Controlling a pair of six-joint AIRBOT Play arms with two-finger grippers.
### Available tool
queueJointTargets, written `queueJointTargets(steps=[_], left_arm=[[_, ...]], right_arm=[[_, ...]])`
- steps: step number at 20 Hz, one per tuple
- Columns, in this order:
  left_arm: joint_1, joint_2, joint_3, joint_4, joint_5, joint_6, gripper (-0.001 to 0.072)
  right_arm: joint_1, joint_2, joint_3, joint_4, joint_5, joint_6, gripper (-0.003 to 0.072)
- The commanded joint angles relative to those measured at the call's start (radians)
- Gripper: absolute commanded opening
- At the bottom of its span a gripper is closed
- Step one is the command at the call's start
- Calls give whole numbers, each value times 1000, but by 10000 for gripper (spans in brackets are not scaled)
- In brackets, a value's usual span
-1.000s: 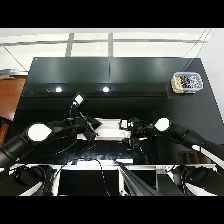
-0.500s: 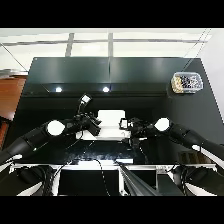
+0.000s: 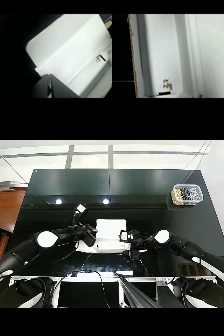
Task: Fold the box and place the chain.
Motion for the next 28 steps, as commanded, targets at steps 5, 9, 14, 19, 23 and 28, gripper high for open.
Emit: queueJointTargets(steps=[5, 9, 14, 19, 23, 28], left_arm=[[72, 173, 2, 294, -481, 154, 710], [60, 172, -40, 331, -456, 269, 709], [60, 119, -45, 288, -309, 352, 706], [60, 8, -45, 170, -306, 611, 706], [60, -39, -45, 139, -249, 711, 706], [39, -41, -45, 92, -224, 711, 687]], right_arm=[[0, -1, 0, 0, 0, 0, 471], [0, -1, 0, 0, 0, 0, 471], [0, -1, 0, 0, 0, 0, 471], [0, -1, 0, 0, 0, 0, 471], [0, -1, 0, 0, 0, 0, 471], [0, -1, 0, 0, 0, 0, 471]])
